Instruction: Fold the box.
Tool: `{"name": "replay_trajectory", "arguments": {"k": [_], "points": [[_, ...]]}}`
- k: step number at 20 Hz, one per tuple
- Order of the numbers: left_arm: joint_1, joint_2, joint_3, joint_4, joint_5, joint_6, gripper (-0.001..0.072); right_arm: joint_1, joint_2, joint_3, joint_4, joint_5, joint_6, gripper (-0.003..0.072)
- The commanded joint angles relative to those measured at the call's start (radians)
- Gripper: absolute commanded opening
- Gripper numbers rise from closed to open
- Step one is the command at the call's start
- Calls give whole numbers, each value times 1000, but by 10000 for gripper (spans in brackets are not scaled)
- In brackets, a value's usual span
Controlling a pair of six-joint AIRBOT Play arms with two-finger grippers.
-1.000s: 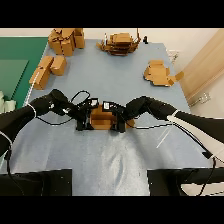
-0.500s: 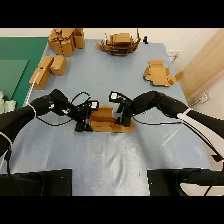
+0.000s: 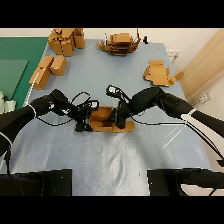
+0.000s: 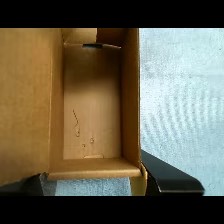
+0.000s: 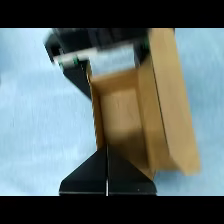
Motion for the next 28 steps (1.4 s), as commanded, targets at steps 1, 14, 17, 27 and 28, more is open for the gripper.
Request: {"name": "replay_trajectory", "arguments": {"k": [1, 14, 17, 27, 28], "points": [[1, -1, 0, 0, 8, -5, 349, 58, -5, 39, 61, 208, -6, 9], [1, -1, 0, 1, 16, -24, 349, 58, -326, 218, -18, 189, 111, 9], [1, -1, 0, 1, 16, -24, 349, 58, -338, 219, -39, 153, 154, 9], [1, -1, 0, 0, 33, -27, 349, 57, -349, 222, -48, 116, 150, 7], [1, -1, 0, 0, 32, -28, 349, 53, -348, 224, -50, 116, 150, 7]]}}
